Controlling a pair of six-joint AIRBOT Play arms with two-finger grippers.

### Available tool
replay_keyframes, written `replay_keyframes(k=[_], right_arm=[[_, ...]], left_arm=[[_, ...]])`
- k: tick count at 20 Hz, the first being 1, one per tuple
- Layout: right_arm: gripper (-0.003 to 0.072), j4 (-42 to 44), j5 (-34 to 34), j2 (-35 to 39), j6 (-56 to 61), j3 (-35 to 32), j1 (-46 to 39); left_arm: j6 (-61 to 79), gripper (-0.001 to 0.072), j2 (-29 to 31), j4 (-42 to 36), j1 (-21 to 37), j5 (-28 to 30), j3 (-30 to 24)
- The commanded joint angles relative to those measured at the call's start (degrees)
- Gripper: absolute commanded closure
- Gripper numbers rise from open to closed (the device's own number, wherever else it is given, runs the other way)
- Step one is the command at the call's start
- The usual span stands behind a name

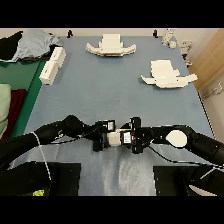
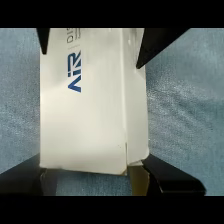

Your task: Fold the box.

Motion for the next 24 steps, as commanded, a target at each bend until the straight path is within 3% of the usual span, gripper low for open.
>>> replay_keyframes(k=[1,14,24], right_arm=[[0.0169,0.0,-0.6,0.3,0.0,0.1,0.0],[0.0169,0.0,-3.0,-2.8,-0.7,0.5,0.0],[0.0168,3.4,1.8,-3.3,-0.7,0.5,0.0]], left_arm=[[0.0,0.0105,0.0,0.0,0.0,0.0,0.0],[0.0,0.0106,0.0,0.0,0.0,0.0,0.0],[0.0,0.0105,0.0,0.0,0.0,0.0,0.0]])
